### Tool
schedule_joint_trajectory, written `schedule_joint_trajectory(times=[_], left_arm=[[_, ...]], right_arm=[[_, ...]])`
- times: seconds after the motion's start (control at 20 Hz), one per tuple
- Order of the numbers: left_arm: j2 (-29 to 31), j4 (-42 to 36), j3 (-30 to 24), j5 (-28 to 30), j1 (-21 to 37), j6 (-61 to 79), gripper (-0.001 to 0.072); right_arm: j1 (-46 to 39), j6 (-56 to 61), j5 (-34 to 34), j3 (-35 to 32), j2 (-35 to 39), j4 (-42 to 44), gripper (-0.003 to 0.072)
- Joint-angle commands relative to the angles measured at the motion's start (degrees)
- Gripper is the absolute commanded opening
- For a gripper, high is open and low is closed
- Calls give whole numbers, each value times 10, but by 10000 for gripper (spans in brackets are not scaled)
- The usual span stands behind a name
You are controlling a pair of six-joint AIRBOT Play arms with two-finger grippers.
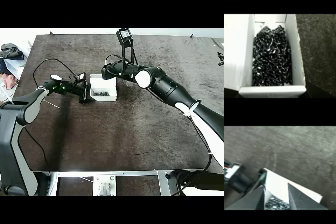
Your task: Fold the box and place the chain.
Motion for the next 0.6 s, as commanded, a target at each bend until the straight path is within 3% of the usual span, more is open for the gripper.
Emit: schedule_joint_trajectory(times=[0.0, 0.1, 0.15, 0.25, 0.4, 0.55], left_arm=[[0, 0, 0, 0, 0, 0, 347], [0, 0, 0, 0, 0, 0, 346], [0, 0, 0, 0, 0, 0, 347], [0, 0, 0, 0, 0, 0, 347], [0, 0, 0, 0, 0, 0, 346], [0, 0, 0, 0, 0, 0, 347]], right_arm=[[-36, -12, 6, 0, -2, -8, 289], [-67, -34, -2, 0, -2, -7, 237], [-81, -60, -7, 2, -3, 7, 106], [-116, -161, 50, 40, -27, 94, 74], [-177, -354, 204, 139, -117, 311, 74], [-213, -431, 292, 205, -197, 401, 75]])
